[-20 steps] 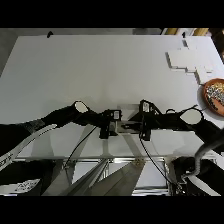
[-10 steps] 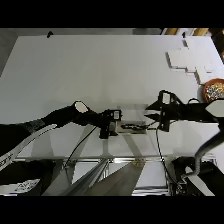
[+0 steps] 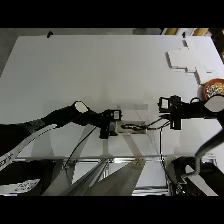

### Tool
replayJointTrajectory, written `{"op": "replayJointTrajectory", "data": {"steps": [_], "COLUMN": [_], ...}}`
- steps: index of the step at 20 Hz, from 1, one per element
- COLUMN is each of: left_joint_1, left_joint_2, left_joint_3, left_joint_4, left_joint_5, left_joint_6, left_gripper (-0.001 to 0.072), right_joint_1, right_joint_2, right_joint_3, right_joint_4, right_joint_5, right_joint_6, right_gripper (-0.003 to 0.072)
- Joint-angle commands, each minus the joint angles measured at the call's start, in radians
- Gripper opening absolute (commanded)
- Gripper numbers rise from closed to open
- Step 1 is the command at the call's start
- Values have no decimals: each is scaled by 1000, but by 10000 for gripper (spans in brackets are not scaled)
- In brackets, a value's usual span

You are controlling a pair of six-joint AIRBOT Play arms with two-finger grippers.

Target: Fold the box and place the chain.

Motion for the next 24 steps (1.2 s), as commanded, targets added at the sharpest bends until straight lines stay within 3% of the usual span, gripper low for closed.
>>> {"op": "replayJointTrajectory", "data": {"steps": [1, 4, 6, 10, 13, 21, 24], "left_joint_1": [1, 1, 1, 1, 1, 1, 1], "left_joint_2": [0, 0, 0, 0, 0, 0, 0], "left_joint_3": [0, 0, 0, 0, 0, 0, 0], "left_joint_4": [0, 0, 0, 0, 0, 0, 0], "left_joint_5": [0, 0, 0, 0, 0, 0, 0], "left_joint_6": [0, 0, 0, 0, 0, 0, 0], "left_gripper": [289, 289, 289, 289, 289, 289, 289], "right_joint_1": [-2, -2, -2, -2, -2, -2, -2], "right_joint_2": [-72, -141, -188, -224, -224, -270, -289], "right_joint_3": [0, 0, 0, -1, -18, -46, -45], "right_joint_4": [-30, -30, -29, -29, -26, -19, -19], "right_joint_5": [-86, -113, -112, -104, -74, -101, -100], "right_joint_6": [-7, -43, -119, -173, -243, -298, -303], "right_gripper": [113, 127, 287, 287, 222, 217, 79]}}
